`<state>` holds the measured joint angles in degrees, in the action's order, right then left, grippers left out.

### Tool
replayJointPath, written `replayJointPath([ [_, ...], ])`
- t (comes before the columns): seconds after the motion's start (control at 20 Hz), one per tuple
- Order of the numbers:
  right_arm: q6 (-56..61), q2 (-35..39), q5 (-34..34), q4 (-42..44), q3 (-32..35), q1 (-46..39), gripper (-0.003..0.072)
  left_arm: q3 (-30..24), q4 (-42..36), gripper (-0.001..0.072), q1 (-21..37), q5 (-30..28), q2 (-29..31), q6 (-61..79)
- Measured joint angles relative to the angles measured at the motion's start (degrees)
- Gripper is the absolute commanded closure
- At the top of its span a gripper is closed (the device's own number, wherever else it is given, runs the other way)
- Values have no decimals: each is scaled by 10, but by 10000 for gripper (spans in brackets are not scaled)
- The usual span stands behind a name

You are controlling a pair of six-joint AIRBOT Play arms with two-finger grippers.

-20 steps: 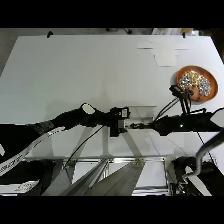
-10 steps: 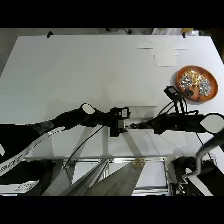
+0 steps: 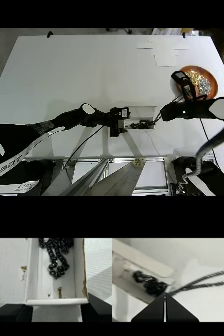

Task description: Fold the box and place the chain.

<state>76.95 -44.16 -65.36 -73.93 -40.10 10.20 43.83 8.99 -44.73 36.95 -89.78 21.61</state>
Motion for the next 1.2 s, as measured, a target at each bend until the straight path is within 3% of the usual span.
replayJointPath([
  [0.15,26,-44,-8,-56,-20,-40,670,0,0,538,0,0,0,0],
  [0.2,33,-61,-7,-67,-23,-51,628,0,0,538,0,0,0,0],
  [0.3,43,-95,-2,-80,-27,-64,448,0,0,538,0,0,0,0],
  [0.35,46,-113,2,-82,-28,-68,418,0,0,538,0,0,0,0],
  [1.2,56,-287,104,-95,-31,-51,437,0,0,538,0,0,0,0],
])
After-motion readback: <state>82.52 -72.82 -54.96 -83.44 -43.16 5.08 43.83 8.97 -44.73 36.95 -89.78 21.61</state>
